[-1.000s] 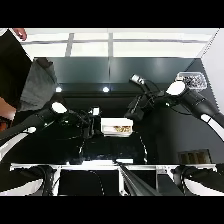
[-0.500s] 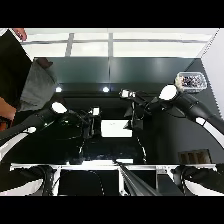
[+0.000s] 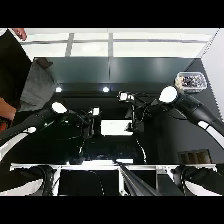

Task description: Fold the box and place the chain.

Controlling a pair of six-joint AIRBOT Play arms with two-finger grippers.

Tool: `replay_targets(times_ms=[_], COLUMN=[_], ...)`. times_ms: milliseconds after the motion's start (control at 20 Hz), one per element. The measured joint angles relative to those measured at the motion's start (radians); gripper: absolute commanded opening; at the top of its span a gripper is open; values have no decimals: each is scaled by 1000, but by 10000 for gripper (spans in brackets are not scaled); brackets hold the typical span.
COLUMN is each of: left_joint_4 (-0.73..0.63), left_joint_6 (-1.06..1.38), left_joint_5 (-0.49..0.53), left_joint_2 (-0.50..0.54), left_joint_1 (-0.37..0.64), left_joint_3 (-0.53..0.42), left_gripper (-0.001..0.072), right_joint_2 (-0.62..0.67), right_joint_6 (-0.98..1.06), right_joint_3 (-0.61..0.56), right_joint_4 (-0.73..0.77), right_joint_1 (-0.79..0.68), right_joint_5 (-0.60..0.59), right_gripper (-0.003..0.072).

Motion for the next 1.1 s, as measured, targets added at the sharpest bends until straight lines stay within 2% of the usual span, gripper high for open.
replay_targets(times_ms=[200, 350, 400, 700, 750, 800, 900, 950, 1100], left_joint_4=[0, 0, 0, 0, 0, 0, 0, 0, 0], left_joint_6=[0, 0, 0, 0, 0, 0, 0, 0, 0], left_joint_5=[0, 0, 0, 0, 0, 0, 0, 0, 0], left_joint_2=[0, 0, 0, 0, 0, 0, 0, 0, 0], left_joint_1=[0, 0, 0, 0, 0, 0, 0, 0, 0], left_joint_3=[0, 0, 0, 0, 0, 0, 0, 0, 0], left_gripper=[441, 441, 441, 441, 441, 441, 441, 441, 441], right_joint_2=[5, 6, 6, 18, 22, 25, 29, 31, 31], right_joint_6=[24, 31, 31, 35, 36, 37, 40, 45, 55], right_joint_3=[0, 0, 0, 0, 0, 0, 0, 0, -9], right_joint_4=[-53, -84, -89, -103, -103, -103, -103, -103, -103], right_joint_1=[37, 49, 51, 56, 56, 56, 56, 56, 56], right_joint_5=[-19, -58, -62, -76, -76, -76, -72, -71, -72], right_gripper=[707, 616, 496, 480, 457, 402, 397, 250, 246])
